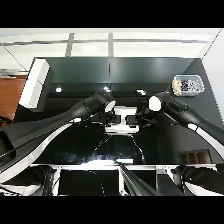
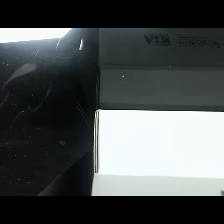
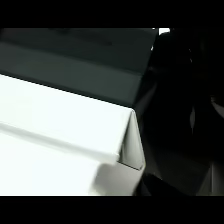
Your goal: Fold the box and place the chain.
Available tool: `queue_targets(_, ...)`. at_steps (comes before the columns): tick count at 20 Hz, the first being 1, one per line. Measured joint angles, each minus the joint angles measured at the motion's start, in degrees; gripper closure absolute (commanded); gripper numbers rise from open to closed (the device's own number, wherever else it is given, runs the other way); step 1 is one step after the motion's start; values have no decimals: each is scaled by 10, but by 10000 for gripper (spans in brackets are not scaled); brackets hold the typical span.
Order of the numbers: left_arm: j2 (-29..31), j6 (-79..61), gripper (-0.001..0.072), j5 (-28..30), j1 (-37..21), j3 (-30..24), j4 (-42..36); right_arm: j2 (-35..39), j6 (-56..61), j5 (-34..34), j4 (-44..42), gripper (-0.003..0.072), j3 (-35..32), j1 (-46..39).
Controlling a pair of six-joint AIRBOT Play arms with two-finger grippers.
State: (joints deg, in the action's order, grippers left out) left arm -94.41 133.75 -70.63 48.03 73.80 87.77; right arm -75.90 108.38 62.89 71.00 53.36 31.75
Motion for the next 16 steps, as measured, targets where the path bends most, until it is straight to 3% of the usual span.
queue_targets(14,0,0,680,-1,0,0,0,0,7,26,-28,268,33,-4)
queue_targets(16,0,0,680,-1,0,0,0,-3,11,25,-30,368,33,-2)
